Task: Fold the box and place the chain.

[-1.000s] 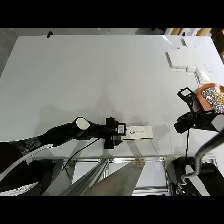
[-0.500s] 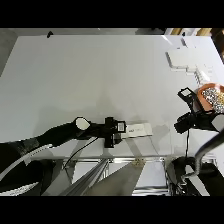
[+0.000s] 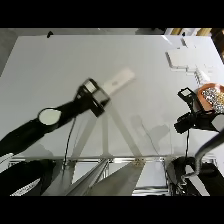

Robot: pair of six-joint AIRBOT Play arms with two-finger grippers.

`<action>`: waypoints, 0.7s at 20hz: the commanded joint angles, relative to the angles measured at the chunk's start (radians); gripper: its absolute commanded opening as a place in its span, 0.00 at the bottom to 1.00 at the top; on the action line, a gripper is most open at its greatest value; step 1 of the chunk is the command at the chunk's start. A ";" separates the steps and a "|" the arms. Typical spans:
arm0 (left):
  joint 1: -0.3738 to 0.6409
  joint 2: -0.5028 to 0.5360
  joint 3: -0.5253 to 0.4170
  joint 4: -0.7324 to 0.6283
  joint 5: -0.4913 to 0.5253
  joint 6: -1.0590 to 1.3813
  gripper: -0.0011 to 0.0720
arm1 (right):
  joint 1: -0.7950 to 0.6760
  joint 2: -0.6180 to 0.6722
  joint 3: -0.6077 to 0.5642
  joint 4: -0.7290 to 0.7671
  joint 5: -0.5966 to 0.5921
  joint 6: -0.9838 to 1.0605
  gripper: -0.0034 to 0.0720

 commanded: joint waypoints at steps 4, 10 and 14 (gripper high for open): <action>0.440 0.117 -0.023 0.013 0.079 -0.140 0.29 | 0.000 -0.001 0.001 0.000 0.000 0.000 0.07; 0.877 0.115 -0.195 0.018 -0.009 -0.166 0.29 | 0.000 -0.001 0.001 0.000 0.000 0.000 0.07; 0.929 0.114 -0.289 0.029 0.047 -0.162 0.30 | 0.000 -0.001 0.001 0.000 0.000 0.000 0.07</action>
